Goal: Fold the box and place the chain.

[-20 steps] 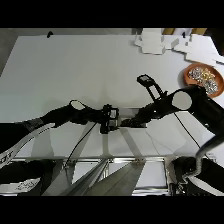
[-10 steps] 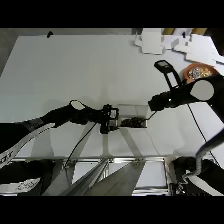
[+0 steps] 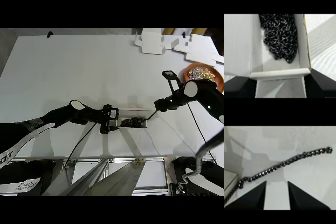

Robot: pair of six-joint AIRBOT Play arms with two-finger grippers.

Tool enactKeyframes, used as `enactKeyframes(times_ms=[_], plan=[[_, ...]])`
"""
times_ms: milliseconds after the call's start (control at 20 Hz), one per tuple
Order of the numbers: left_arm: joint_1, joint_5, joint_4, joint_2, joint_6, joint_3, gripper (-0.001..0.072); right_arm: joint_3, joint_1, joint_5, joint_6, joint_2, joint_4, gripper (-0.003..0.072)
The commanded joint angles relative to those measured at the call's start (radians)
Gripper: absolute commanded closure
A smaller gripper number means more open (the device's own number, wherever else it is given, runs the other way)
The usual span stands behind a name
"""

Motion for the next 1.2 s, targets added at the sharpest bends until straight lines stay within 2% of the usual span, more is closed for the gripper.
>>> enactKeyframes(times_ms=[0,200,300,500,550,700,900,1150], plan=[[0.000,0.000,0.000,0.000,0.000,0.000,0.0438,-0.012,-0.006,-0.053,0.025,-0.073,0.002,0.0346],[0.000,0.000,0.000,0.000,0.000,0.000,0.0438,-0.012,-0.006,-0.064,0.049,-0.127,-0.002,0.0352],[0.000,0.000,0.000,0.000,0.000,0.000,0.0438,-0.012,-0.006,-0.082,0.053,-0.140,-0.002,0.0420],[0.000,0.000,0.000,0.000,0.000,0.000,0.0438,-0.012,-0.006,-0.085,0.103,-0.172,-0.021,0.0445],[0.000,0.000,0.000,0.000,0.000,0.000,0.0438,-0.012,-0.006,-0.085,0.104,-0.185,-0.022,0.0469],[0.000,0.000,0.000,0.000,0.000,0.000,0.0438,-0.012,-0.006,-0.084,0.098,-0.199,-0.021,0.0674],[0.000,0.000,0.000,0.000,0.000,0.000,0.0438,-0.012,-0.006,-0.068,0.091,-0.124,-0.026,0.0675],[0.000,0.000,0.000,0.000,0.000,0.000,0.0438,-0.012,-0.005,0.026,0.043,0.040,-0.024,0.0675]])
